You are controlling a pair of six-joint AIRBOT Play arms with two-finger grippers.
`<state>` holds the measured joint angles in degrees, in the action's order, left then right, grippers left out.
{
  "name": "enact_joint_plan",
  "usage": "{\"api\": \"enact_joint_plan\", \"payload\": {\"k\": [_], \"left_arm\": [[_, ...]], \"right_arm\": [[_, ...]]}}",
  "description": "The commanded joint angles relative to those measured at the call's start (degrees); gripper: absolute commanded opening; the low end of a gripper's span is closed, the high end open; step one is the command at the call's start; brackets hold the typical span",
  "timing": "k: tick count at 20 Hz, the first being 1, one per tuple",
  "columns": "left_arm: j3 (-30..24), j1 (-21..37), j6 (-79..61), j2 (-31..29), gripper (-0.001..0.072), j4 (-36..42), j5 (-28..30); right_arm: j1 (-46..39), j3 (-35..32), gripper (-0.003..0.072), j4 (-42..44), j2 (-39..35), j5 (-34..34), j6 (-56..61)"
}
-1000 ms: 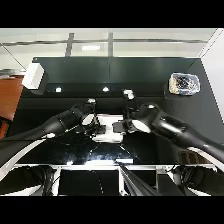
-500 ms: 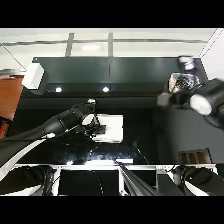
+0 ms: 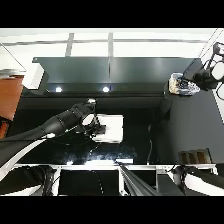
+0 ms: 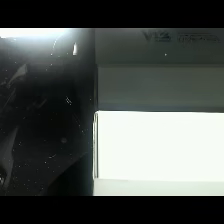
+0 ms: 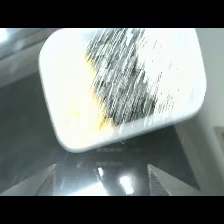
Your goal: Fold the box and place the chain.
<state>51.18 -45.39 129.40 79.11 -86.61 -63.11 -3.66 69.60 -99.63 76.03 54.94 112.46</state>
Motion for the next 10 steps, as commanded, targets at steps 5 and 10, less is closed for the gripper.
{"api": "enact_joint_plan", "payload": {"k": [5, 10], "left_arm": [[-0.02, 0.04, 0.02, 0.07, 0.0034, -0.13, 1.88], [-0.02, 0.04, 0.0, 0.07, 0.0034, -0.07, 1.86]], "right_arm": [[-3.02, 16.24, 0.0594, 0.94, 21.31, -0.63, -6.03], [-3.13, 17.35, 0.0594, 0.42, 26.03, -0.48, -6.01]]}}
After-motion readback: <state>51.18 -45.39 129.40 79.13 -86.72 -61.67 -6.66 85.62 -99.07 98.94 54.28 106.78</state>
